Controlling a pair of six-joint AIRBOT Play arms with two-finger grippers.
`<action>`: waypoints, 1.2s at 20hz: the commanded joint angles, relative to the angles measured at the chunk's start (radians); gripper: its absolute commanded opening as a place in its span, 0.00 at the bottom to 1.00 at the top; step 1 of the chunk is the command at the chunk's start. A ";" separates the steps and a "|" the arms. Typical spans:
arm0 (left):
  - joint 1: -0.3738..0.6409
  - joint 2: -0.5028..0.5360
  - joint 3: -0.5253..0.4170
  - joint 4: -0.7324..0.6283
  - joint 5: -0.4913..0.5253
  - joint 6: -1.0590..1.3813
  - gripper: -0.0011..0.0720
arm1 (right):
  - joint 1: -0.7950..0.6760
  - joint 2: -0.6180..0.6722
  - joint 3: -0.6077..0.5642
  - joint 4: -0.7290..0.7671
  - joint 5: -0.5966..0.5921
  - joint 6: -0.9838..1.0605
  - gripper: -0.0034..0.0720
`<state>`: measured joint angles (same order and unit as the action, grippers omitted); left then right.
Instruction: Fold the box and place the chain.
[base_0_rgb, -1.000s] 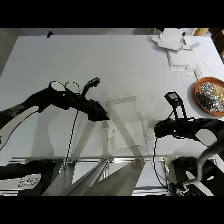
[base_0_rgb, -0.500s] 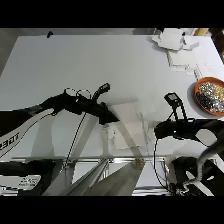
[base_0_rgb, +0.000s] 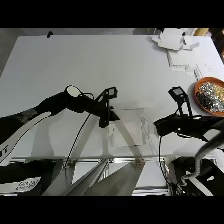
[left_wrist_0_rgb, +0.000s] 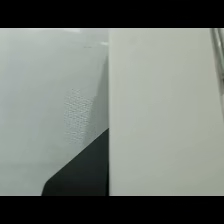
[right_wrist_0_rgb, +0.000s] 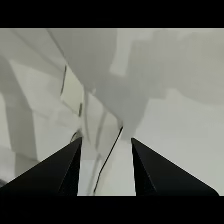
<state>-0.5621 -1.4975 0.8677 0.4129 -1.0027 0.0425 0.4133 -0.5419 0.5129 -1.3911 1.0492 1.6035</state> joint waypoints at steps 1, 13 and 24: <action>-0.060 0.057 0.007 0.094 0.124 0.042 0.02 | 0.001 0.053 0.044 -0.066 0.013 -0.021 0.51; -0.102 -0.040 0.007 0.091 0.207 0.074 0.02 | 0.001 0.071 0.044 -0.072 0.069 -0.070 0.50; -0.102 -0.041 0.007 0.090 0.206 0.118 0.02 | 0.001 0.069 0.044 -0.072 0.068 -0.071 0.50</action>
<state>-0.6636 -1.5375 0.8745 0.4995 -0.7982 0.1513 0.4133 -0.4725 0.5560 -1.4628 1.1172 1.5326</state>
